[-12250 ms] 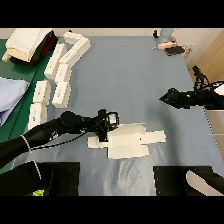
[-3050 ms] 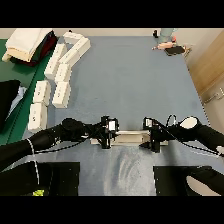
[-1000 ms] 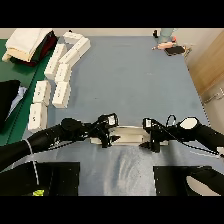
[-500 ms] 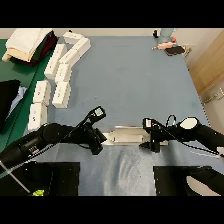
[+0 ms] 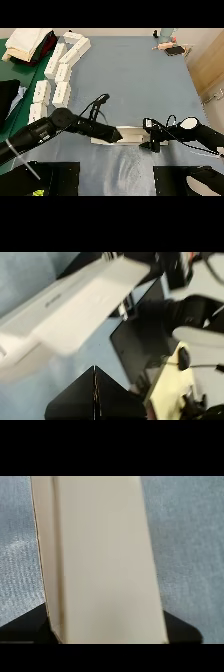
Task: Fold the box.
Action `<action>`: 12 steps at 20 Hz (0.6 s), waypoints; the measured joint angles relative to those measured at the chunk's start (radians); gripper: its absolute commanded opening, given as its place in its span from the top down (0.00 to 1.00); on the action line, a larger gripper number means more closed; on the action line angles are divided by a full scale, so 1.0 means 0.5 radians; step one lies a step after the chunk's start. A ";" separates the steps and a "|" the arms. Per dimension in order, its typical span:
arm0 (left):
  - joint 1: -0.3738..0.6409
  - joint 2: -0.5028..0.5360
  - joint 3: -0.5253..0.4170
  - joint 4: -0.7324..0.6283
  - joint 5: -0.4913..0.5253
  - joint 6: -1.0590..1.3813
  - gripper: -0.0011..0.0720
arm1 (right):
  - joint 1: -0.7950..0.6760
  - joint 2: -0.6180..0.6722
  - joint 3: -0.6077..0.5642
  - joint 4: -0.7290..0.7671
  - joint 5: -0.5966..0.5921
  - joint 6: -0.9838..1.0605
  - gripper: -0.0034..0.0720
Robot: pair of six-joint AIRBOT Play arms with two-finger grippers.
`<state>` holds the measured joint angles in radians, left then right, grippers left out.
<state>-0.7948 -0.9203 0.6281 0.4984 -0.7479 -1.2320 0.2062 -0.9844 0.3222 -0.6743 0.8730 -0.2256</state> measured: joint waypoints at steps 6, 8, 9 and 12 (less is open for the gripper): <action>0.118 -0.453 0.293 -0.142 0.156 -0.111 0.97 | 0.000 0.000 0.000 0.000 0.000 0.001 0.28; 0.182 -0.544 0.319 -0.161 0.175 -0.158 0.97 | 0.000 0.000 0.000 0.000 0.000 0.001 0.28; 0.208 -0.581 0.329 -0.171 0.175 -0.183 0.97 | 0.000 0.000 0.000 0.000 0.000 0.000 0.28; 0.267 -0.694 0.342 -0.174 0.130 -0.231 0.97 | 0.000 0.000 0.000 0.000 0.000 0.000 0.28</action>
<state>-0.6613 -1.2671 0.7990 0.4114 -0.6830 -1.3476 0.2062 -0.9844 0.3222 -0.6743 0.8730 -0.2256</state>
